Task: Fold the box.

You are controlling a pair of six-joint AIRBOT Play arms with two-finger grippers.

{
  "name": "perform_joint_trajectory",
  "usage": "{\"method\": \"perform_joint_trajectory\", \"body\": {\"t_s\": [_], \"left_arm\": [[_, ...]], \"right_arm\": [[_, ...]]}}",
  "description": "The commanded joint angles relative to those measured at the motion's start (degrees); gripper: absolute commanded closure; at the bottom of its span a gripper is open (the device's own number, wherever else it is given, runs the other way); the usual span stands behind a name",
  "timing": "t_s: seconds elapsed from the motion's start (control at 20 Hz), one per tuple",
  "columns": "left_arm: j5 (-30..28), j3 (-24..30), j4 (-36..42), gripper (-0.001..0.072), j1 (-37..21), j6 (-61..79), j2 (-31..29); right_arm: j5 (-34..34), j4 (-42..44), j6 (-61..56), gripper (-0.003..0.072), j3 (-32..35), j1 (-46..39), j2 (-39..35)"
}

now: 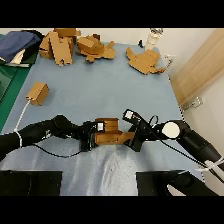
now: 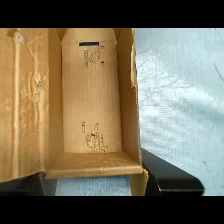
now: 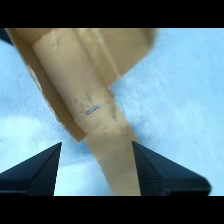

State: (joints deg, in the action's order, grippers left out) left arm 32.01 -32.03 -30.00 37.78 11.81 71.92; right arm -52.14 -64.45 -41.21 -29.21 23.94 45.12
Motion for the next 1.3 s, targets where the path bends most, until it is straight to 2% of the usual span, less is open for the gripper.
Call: {"method": "perform_joint_trajectory", "body": {"t_s": [0.0,0.05,0.15,0.3,0.6,0.95,1.25], "left_arm": [[3.8,0.1,-2.6,0.0534,0.0,0.2,0.0],[3.7,0.1,-2.6,0.0534,0.0,0.2,0.0],[3.7,0.1,-2.6,0.0534,0.0,0.2,0.0],[3.7,0.1,-2.6,0.0534,0.0,0.2,0.0],[3.6,0.1,-2.6,0.0535,0.0,0.2,0.0],[3.5,0.1,-2.6,0.0535,0.0,0.2,0.0],[3.4,0.1,-2.6,0.0535,0.0,0.2,0.0]], "right_arm": [[-0.5,1.0,-10.8,0.016,-0.2,0.0,-4.6],[-0.3,3.3,-15.3,0.0682,-0.3,0.0,-4.8],[2.5,7.1,-22.7,0.0681,-0.5,0.0,-3.8],[5.0,19.0,-22.4,0.0682,-0.7,0.0,1.6],[7.0,43.0,-9.4,0.0683,-6.4,-2.2,17.4],[8.0,42.8,-5.8,0.0683,-6.6,-2.1,31.7],[10.1,42.8,-5.2,0.0683,-6.6,-2.1,33.1]]}}
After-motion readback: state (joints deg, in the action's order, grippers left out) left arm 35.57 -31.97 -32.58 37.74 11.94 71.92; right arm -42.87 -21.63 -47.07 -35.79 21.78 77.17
